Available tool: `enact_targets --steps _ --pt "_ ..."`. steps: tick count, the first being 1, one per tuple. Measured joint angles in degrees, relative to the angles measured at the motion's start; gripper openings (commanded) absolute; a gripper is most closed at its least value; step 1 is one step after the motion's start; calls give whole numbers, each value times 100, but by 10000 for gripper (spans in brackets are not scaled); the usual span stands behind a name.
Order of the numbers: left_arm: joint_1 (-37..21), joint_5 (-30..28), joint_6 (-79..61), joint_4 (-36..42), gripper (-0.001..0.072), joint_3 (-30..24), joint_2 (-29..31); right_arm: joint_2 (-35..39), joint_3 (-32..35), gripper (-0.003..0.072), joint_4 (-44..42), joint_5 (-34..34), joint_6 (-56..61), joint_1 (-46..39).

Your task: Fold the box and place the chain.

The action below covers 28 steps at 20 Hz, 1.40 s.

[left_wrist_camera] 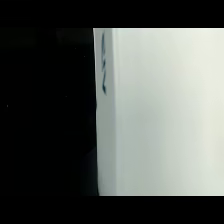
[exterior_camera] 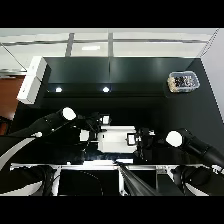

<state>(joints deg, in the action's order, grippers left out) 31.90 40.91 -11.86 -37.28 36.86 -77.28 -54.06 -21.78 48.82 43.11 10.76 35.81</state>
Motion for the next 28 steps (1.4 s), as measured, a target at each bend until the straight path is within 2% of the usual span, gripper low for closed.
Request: enact_targets --steps 10,19,28 --pt "0 0 17 0 27 0 0 -4 -28 627 -577 -315 173 98" --pt "0 2 37 2 27 0 0 2 -501 627 398 -293 872 -118" --pt "0 -2 44 4 27 -2 0 0 -828 626 437 -109 981 -601"
